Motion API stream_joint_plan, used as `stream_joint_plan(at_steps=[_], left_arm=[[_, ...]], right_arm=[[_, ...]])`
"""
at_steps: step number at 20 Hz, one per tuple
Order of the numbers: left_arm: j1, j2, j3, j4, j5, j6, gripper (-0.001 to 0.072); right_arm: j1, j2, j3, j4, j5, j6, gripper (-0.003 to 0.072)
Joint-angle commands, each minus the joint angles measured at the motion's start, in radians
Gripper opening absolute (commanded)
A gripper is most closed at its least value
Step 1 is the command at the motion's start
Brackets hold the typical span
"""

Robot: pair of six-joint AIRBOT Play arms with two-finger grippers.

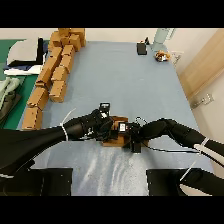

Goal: Fold the box.

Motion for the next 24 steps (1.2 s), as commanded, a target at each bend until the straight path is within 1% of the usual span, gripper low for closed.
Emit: stream_joint_plan(at_steps=[1, 2, 3, 8, 13, 19, 21, 22, 23, 24], left_arm=[[0.000, -0.002, 0.005, -0.009, -0.005, -0.004, 0.0241], [0.002, -0.002, 0.009, -0.009, -0.004, -0.005, 0.0459], [0.002, -0.002, 0.013, -0.009, -0.004, -0.005, 0.0475], [0.009, -0.002, 0.020, -0.003, -0.004, -0.005, 0.0475], [0.071, -0.002, 0.026, -0.013, -0.066, -0.001, 0.0475], [0.068, -0.003, 0.026, -0.016, -0.068, 0.000, 0.0474], [0.067, -0.011, 0.025, -0.016, -0.065, 0.000, 0.0473], [0.063, -0.016, 0.025, -0.016, -0.060, 0.000, 0.0462], [0.057, -0.022, 0.025, -0.016, -0.048, 0.007, 0.0330], [0.050, -0.026, 0.025, -0.016, -0.034, 0.030, 0.0231]], right_arm=[[0.001, 0.000, 0.000, 0.000, -0.001, 0.000, 0.0417], [0.001, 0.000, 0.000, 0.000, -0.001, 0.000, 0.0417], [0.001, 0.000, 0.000, 0.000, -0.001, 0.000, 0.0417], [0.001, 0.000, 0.000, 0.000, -0.001, 0.000, 0.0417], [0.001, 0.000, 0.000, 0.000, -0.001, 0.000, 0.0418], [0.001, 0.000, 0.000, 0.000, -0.001, 0.000, 0.0417], [0.001, 0.000, 0.000, 0.000, -0.001, 0.000, 0.0417], [0.001, 0.000, 0.000, 0.000, -0.001, 0.000, 0.0417], [0.001, 0.000, 0.000, 0.000, -0.001, 0.000, 0.0417], [0.001, 0.000, 0.000, 0.000, -0.001, 0.000, 0.0417]])
